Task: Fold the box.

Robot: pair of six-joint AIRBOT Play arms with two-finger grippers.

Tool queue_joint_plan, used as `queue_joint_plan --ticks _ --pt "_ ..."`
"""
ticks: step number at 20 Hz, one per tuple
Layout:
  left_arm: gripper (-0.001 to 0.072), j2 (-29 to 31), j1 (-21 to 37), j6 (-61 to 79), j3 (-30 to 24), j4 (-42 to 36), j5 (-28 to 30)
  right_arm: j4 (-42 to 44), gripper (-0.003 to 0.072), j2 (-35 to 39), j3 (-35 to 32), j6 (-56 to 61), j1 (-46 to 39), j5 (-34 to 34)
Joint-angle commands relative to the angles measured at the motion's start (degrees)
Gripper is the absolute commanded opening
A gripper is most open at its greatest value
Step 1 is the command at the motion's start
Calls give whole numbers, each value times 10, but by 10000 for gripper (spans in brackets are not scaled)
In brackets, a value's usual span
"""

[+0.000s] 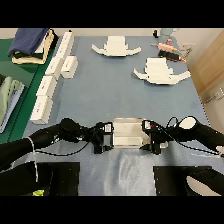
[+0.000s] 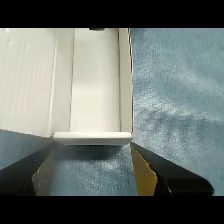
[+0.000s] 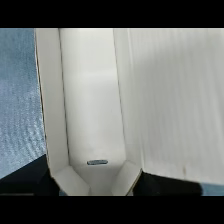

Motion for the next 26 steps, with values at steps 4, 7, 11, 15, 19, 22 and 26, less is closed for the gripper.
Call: queue_joint_plan --ticks 4,7,11,15,19,22,26 --pt "692 -31 -35 -21 30 0 16 0 518 0 0 0 0 0" --pt "692 -37 -46 -48 35 8 43 0 518 0 0 0 0 0" --pt "692 -37 -58 -67 35 27 56 0 518 0 0 0 0 0" --pt "692 -36 -59 -122 36 60 56 0 518 0 0 0 0 0" --pt "692 -43 -59 -148 43 77 57 0 518 0 0 0 0 0" --pt "692 -56 -59 -189 56 113 52 0 518 0 0 0 0 0" --pt "692 -62 -61 -194 62 128 38 0 518 0 0 0 0 0"
